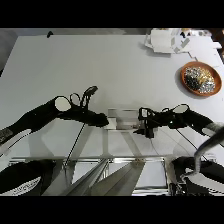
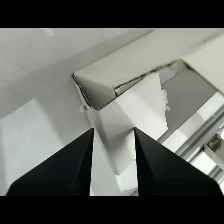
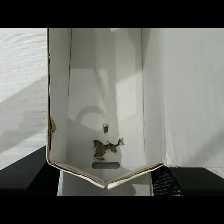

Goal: Fold the box and place the chain.

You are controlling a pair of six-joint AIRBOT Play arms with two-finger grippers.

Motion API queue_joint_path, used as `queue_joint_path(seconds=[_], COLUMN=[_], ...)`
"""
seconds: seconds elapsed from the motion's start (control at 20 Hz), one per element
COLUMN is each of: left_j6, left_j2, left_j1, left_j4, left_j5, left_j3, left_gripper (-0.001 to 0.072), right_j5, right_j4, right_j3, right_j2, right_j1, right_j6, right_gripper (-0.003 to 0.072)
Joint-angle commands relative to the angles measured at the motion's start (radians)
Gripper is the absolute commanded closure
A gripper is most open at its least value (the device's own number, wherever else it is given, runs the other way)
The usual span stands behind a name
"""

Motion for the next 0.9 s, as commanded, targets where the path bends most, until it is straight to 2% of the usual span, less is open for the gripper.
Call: queue_joint_path(seconds=[0.0,0.35,0.45,0.65,0.85], left_j6=[-0.142,-0.305,-0.367,-0.514,-0.601], left_j2=[-0.009,-0.035,-0.045,-0.062,-0.090], left_j1=[-0.032,-0.082,-0.093,-0.119,-0.152], left_j4=[0.108,0.175,0.204,0.298,0.335], left_j5=[0.010,0.010,0.009,0.001,-0.005], left_j3=[0.050,0.069,0.083,0.145,0.213], left_gripper=[0.0413,0.0408,0.0312,0.0309,0.0309], right_j5=[0.000,0.000,0.000,0.000,0.000], right_j4=[0.000,0.000,0.000,0.000,0.000], right_j3=[0.000,0.000,0.000,0.000,0.000], right_j2=[0.000,0.000,0.000,0.000,0.000], right_j1=[0.000,0.000,0.000,0.000,0.000], right_j6=[0.000,0.000,0.000,0.000,0.000], right_gripper=[0.0347,0.0347,0.0347,0.0347,0.0347])
